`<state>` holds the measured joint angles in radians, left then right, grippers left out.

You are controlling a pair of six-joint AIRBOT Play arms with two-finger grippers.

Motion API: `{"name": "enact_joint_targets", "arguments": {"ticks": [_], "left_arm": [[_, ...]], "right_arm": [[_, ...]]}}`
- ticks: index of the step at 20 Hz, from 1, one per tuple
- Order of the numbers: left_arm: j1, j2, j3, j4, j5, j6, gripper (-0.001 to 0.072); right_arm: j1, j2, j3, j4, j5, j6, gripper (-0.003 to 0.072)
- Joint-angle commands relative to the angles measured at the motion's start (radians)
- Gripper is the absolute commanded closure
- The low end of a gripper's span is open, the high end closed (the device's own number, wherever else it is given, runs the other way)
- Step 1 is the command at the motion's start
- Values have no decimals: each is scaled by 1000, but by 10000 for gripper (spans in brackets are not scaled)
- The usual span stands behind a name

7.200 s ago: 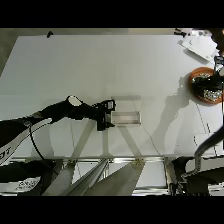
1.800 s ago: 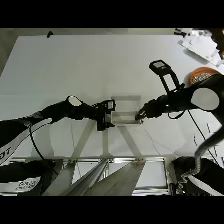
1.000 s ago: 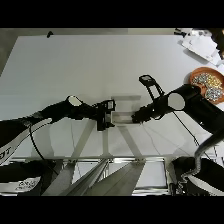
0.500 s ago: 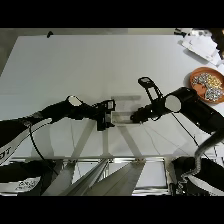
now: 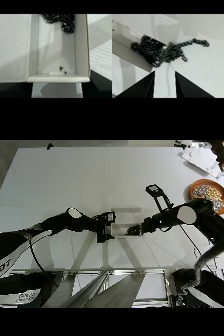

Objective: Fold the box and place the chain.

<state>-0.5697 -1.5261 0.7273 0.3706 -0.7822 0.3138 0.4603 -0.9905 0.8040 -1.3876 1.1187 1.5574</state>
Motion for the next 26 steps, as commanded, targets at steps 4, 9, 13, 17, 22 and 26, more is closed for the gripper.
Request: {"name": "enact_joint_targets", "arguments": {"ticks": [4,9,13,17,22,26], "left_arm": [[1,1,0,0,0,0,367],[1,0,0,0,0,0,367],[1,0,0,0,0,0,367],[1,1,0,0,0,0,367],[1,0,0,0,0,0,367],[1,0,0,0,0,0,367]], "right_arm": [[-104,25,-78,43,19,-775,418],[-142,-20,-225,91,-170,-1071,418],[-142,-91,-236,216,-266,-1149,418],[-143,-137,-236,335,-285,-1232,418],[-143,-185,-237,367,-294,-1253,419],[-143,-211,-238,402,-294,-1252,525]]}}
